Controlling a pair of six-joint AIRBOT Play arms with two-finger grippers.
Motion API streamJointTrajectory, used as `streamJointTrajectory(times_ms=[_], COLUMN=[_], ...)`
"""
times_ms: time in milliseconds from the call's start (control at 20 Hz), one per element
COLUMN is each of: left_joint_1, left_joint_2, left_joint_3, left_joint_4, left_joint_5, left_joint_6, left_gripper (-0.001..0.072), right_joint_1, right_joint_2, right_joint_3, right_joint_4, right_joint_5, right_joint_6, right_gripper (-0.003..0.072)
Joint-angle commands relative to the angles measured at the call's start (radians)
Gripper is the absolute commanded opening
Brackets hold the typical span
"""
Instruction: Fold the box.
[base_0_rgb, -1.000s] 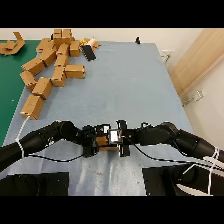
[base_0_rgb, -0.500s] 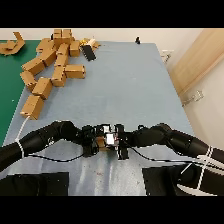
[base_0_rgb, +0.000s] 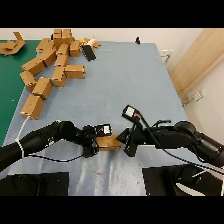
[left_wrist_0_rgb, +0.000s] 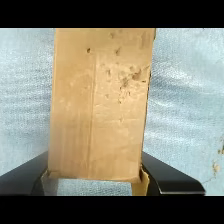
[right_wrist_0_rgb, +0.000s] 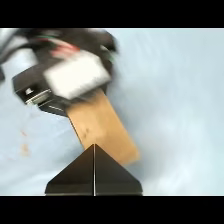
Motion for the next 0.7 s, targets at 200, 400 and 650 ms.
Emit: streamJointTrajectory(times_ms=[200, 400, 650], left_joint_1=[0.000, 0.000, 0.000], left_joint_2=[0.000, 0.000, 0.000], left_joint_3=[0.001, 0.001, 0.001], left_joint_4=[0.000, 0.000, 0.000], left_joint_5=[0.000, 0.001, 0.000], left_joint_6=[0.000, 0.000, 0.000], left_gripper=[0.0525, 0.0525, 0.0525], right_joint_1=[-0.066, 0.024, 0.042], right_joint_2=[-0.016, -0.024, -0.029], right_joint_3=[-0.194, -0.204, -0.217], right_joint_4=[0.344, 0.413, 0.406], right_joint_5=[0.105, 0.269, 0.290], right_joint_6=[0.433, 0.393, 0.393], right_gripper=[0.0004, 0.0003, 0.0003])
